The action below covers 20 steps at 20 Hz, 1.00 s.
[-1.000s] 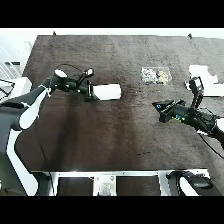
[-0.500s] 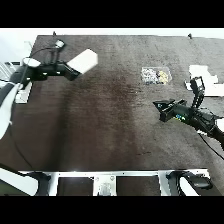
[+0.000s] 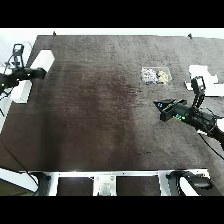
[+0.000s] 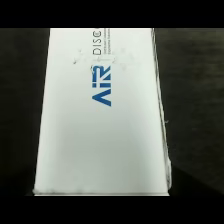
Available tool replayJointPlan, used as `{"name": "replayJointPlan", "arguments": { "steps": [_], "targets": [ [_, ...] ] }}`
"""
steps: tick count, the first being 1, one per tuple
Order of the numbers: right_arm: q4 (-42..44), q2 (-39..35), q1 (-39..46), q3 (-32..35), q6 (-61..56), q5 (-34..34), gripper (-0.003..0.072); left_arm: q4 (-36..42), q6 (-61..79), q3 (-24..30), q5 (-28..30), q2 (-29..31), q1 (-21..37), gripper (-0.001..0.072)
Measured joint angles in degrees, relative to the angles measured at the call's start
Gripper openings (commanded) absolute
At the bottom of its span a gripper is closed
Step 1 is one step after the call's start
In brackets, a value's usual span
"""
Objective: Fold the box and place the chain.
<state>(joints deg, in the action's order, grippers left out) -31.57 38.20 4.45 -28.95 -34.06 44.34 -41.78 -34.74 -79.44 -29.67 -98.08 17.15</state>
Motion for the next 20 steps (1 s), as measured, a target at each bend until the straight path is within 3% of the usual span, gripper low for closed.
{"name": "replayJointPlan", "arguments": {
  "steps": [4,12,14,17,18,20],
  "targets": [
    [0.02,0.0,0.0,0.0,-0.04,-0.02,0.0017,0.02,-1.03,-0.24,2.43,-3.23,2.86,0.0015],
    [1.01,0.0,0.0,0.0,-0.04,-1.33,0.0017,1.36,-1.11,-3.43,4.35,-8.72,3.19,0.0024],
    [1.49,0.0,0.0,0.0,-0.04,-2.23,0.0017,1.64,-1.11,-4.15,4.37,-9.35,3.19,0.0518],
    [2.14,0.0,0.0,0.0,-0.04,-3.13,0.0017,1.77,-1.14,-4.66,4.28,-9.79,3.19,0.0572],
    [2.29,0.0,0.0,0.0,-0.02,-3.3,0.0018,1.81,-1.16,-4.72,4.17,-9.86,3.19,0.0701],
    [2.45,0.0,0.0,0.02,-0.02,-3.61,0.0018,1.92,-1.18,-4.83,4.2,-9.97,3.21,0.0712]
  ]
}}
